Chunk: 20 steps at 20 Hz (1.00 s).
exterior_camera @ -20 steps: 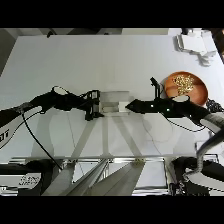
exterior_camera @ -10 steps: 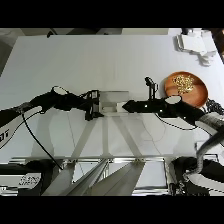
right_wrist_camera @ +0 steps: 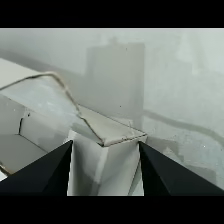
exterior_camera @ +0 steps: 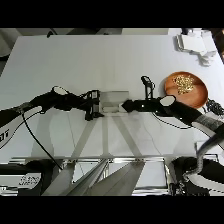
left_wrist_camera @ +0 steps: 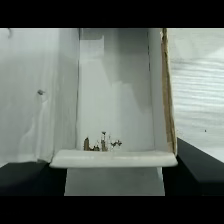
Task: Fold the box and place the chain.
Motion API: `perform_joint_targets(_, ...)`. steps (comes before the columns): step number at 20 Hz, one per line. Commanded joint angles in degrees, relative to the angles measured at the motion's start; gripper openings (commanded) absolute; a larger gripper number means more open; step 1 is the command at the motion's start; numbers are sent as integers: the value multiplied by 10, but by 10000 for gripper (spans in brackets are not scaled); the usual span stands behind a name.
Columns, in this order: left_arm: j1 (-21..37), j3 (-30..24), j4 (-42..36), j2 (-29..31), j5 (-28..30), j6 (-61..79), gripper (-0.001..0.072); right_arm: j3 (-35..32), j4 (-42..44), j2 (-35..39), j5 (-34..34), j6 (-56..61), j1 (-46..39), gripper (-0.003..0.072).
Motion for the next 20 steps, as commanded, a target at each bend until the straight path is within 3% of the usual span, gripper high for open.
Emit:
perform_joint_targets(1,0,0,0,0,0,0,108,45,-246,0,32,205,24,453)
perform_joint_targets(4,0,0,0,0,0,0,108,90,-399,0,101,344,47,470)
perform_joint_targets(8,0,0,0,0,0,0,108,131,-460,-14,118,436,81,472)
perform_joint_targets(13,0,0,0,0,0,0,108,188,-595,-77,191,642,112,470)
perform_joint_targets(16,0,0,0,0,0,0,108,210,-647,-92,200,696,132,431)
perform_joint_targets(17,0,0,0,0,1,0,108,215,-658,-93,197,708,137,377)
perform_joint_targets(20,0,0,0,0,0,0,108,219,-665,-93,192,743,140,371)
